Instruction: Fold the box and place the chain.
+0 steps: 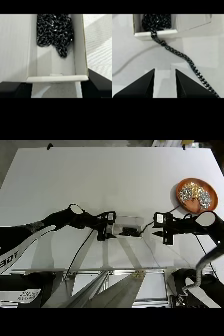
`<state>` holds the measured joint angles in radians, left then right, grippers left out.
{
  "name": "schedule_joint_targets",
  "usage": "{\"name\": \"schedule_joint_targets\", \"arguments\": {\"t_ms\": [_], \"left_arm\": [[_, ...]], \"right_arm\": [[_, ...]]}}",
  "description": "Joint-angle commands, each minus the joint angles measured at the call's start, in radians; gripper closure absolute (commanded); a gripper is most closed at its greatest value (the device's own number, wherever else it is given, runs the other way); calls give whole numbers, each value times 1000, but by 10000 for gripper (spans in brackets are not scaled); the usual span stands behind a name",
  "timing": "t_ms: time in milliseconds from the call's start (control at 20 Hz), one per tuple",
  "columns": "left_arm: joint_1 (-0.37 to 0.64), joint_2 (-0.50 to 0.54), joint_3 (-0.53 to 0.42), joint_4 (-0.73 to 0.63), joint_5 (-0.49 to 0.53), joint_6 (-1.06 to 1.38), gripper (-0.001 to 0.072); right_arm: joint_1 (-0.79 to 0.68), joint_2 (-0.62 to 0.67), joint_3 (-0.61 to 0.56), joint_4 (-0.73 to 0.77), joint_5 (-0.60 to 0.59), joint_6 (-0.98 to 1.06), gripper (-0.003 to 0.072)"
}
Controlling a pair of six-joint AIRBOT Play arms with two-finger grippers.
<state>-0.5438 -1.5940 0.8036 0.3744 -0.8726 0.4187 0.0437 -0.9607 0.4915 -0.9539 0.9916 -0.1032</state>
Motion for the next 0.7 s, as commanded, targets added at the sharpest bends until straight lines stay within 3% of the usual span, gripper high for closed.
{"name": "schedule_joint_targets", "arguments": {"t_ms": [0, 350, 500, 650], "left_arm": [[0, 1, 0, 0, 0, 0, 380], [0, 1, 0, 0, 0, 0, 380], [0, 1, 0, 0, 0, 0, 380], [0, 1, 0, 0, 0, 0, 380]], "right_arm": [[37, -73, -6, -13, -86, -42, 393], [98, -182, -6, 180, -189, -268, 395], [98, -212, -6, 179, -188, -285, 397], [98, -237, -7, 167, -158, -284, 472]]}}
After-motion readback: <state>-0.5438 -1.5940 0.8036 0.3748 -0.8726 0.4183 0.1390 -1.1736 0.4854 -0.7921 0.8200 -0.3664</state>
